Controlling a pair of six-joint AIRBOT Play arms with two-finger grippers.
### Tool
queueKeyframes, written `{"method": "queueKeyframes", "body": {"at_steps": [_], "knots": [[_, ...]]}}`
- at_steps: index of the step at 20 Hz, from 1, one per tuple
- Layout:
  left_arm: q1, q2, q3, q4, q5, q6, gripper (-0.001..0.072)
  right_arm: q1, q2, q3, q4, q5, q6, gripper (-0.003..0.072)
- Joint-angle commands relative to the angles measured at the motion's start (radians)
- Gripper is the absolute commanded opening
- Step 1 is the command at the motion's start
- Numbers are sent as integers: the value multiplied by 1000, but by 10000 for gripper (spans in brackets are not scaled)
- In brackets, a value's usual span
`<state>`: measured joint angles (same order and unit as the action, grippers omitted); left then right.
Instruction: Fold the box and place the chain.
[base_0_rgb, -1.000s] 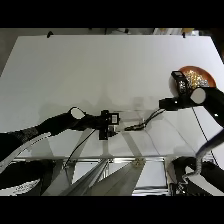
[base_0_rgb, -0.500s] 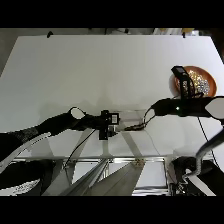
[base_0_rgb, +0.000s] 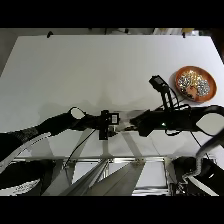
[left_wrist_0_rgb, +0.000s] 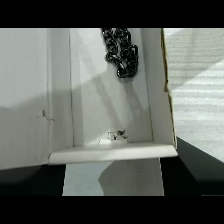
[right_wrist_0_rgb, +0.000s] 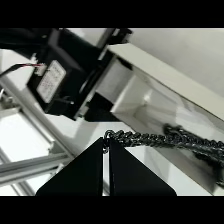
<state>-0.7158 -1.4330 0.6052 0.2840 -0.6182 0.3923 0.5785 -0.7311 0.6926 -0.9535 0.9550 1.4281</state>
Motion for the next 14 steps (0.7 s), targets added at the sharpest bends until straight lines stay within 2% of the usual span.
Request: {"method": "queueKeyframes", "body": {"at_steps": [1,4,12,13,14], "knots": [[1,1,0,0,0,1,201,87,-2,1,24,-95,0,17],[1,1,0,0,0,0,201,121,-35,1,22,-156,0,17],[1,1,0,0,0,0,201,120,-205,-1,-65,-150,9,19],[1,1,0,0,0,0,201,120,-211,-1,-64,-151,9,33],[1,1,0,0,0,0,201,119,-211,-1,-64,-153,9,92]]}}
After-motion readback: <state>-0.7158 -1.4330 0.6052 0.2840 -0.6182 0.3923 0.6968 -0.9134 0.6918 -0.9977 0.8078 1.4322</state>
